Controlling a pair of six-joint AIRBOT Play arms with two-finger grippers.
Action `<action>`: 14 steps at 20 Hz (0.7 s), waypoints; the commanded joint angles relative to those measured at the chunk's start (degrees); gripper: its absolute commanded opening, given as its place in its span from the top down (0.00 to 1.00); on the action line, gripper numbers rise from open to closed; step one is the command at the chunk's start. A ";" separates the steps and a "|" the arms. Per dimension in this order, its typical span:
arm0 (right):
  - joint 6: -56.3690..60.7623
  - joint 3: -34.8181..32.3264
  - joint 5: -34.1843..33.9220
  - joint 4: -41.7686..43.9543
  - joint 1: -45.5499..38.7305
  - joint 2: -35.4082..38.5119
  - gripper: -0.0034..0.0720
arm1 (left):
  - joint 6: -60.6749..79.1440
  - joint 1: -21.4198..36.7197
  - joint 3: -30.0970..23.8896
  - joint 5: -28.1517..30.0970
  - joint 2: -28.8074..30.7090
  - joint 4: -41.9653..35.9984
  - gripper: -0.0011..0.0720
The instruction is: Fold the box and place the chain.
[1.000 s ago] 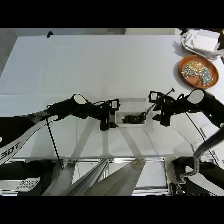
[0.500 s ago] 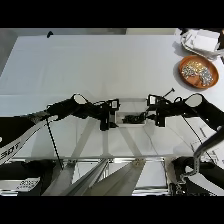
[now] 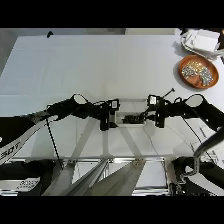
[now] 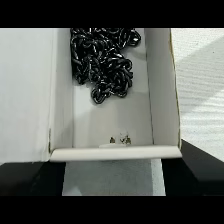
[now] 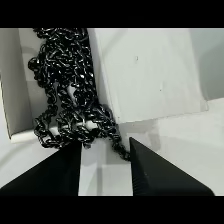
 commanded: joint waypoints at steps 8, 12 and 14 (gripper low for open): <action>-1.03 -0.96 -0.42 -6.12 0.04 0.13 0.94 | 0.00 -0.04 -0.02 0.07 0.04 0.00 0.70; -0.79 -0.96 -2.12 -7.06 0.00 3.19 0.94 | 0.02 -0.04 -0.02 0.07 0.04 0.00 0.70; 0.15 -0.96 -4.04 -6.88 0.00 6.56 0.94 | 0.02 -0.04 -0.02 0.07 0.04 0.00 0.70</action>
